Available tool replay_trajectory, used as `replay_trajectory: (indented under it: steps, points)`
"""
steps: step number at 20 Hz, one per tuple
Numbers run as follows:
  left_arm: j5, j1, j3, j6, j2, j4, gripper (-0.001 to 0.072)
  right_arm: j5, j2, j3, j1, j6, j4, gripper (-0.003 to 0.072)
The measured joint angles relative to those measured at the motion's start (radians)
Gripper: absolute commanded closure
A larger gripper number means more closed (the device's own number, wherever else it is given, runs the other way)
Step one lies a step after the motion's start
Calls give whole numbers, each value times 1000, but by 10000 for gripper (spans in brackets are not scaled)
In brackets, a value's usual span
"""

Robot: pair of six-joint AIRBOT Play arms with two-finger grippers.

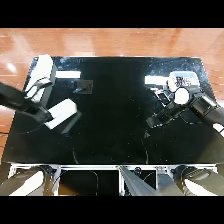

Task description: Fold the box and place the chain.

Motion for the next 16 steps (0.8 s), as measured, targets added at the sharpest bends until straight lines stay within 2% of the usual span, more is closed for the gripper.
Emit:
replay_trajectory:
  steps: [4,8,11,16]
  points:
    - [19,294,-41,-66,4,7,690,-23,0,0,0,0,5,660]
    - [-31,490,-46,-88,-7,-24,690,-37,0,0,0,0,8,661]
    - [-71,553,-17,-88,-48,-40,690,-41,0,0,0,0,10,661]
    - [-124,554,45,-48,-108,-53,689,-44,0,0,0,8,12,660]
